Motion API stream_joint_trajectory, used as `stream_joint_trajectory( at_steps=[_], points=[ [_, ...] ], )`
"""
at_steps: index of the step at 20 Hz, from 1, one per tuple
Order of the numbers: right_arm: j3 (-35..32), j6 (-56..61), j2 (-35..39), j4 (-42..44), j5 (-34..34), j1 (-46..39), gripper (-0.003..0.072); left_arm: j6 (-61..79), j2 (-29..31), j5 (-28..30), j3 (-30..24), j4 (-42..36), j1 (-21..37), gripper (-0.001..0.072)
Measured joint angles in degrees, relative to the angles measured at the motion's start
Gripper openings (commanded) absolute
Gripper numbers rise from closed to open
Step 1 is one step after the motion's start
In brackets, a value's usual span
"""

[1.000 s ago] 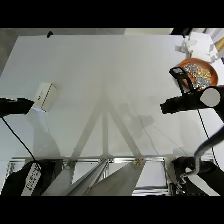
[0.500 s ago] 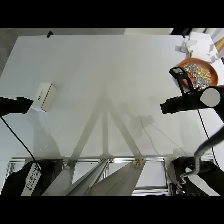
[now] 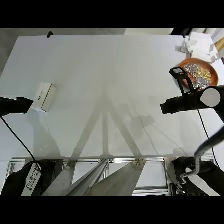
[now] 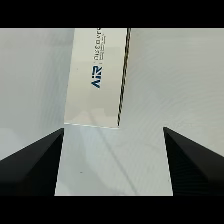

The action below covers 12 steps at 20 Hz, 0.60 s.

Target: Fold the box and place the chain.

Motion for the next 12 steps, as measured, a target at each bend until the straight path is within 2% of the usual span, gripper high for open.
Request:
stream_joint_trajectory(
  at_steps=[12],
  points=[
    [0.0, 0.02, 0.0, 0.0, -0.02, 0.0, 0.0015, -0.11, 0.02, 0.9, -1.42, -0.02, 0.0, 0.0692]
  ],
)
